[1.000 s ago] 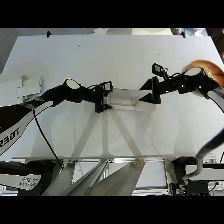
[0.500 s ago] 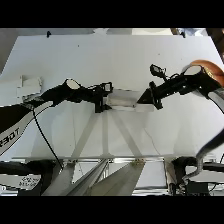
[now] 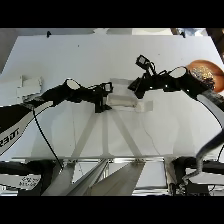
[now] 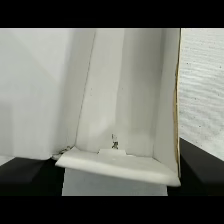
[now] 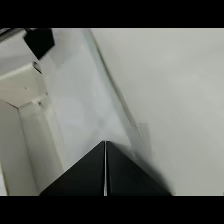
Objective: Fold the box and place the chain.
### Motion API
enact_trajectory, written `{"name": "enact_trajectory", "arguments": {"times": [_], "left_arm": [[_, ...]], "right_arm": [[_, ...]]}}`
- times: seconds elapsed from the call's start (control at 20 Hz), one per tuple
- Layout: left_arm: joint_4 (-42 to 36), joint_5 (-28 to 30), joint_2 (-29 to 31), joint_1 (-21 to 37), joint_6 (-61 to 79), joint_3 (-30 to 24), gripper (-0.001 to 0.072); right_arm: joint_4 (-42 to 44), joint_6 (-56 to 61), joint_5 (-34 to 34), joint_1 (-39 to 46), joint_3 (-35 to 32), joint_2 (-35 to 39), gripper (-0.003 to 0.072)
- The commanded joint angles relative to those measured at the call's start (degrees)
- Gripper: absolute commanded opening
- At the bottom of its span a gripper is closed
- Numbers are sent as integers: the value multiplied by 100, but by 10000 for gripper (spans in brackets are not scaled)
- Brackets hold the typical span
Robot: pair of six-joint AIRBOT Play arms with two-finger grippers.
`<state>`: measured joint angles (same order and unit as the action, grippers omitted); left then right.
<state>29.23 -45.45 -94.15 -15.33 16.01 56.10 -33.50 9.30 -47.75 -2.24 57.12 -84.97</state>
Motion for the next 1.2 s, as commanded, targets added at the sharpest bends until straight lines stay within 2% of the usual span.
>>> {"name": "enact_trajectory", "arguments": {"times": [0.0, 0.15, 0.35, 0.5, 0.6, 0.7, 0.75, 0.8, 0.85, 1.05, 1.15], "left_arm": [[2, 2, -2, -2, -299, 2, 236], [2, 0, -2, -2, -643, 2, 236], [-2, 2, 0, -2, -643, 2, 237], [0, 4, 0, -2, -730, 2, 237], [0, 2, 0, -2, -730, 2, 237], [0, 2, 0, -2, -730, 2, 236], [0, 2, 0, -2, -730, 2, 236], [0, 2, 0, -2, -730, 2, 236], [0, 2, 0, -2, -730, 2, 236], [0, 4, 0, -2, -728, 2, 236], [0, 4, 0, -2, -728, 2, 236]], "right_arm": [[-918, 938, 57, -44, 4, -190, 8], [-835, 1003, -114, -42, 4, -306, 12], [-767, 997, -87, -35, 146, 107, 12], [-1840, 1001, -304, -37, 146, 828, 11], [-2747, 1023, -658, -37, 146, 1283, 10], [-3265, 1019, -1054, -37, 144, 1486, 14], [-3397, 1012, -1231, -37, 142, 1469, 59], [-3442, 970, -1384, -37, 142, 1401, 165], [-3440, 922, -1486, -37, 142, 1307, 226], [-3359, 308, -1449, -39, 142, 796, 278], [-2957, -227, -1419, -39, 142, 608, 300]]}}
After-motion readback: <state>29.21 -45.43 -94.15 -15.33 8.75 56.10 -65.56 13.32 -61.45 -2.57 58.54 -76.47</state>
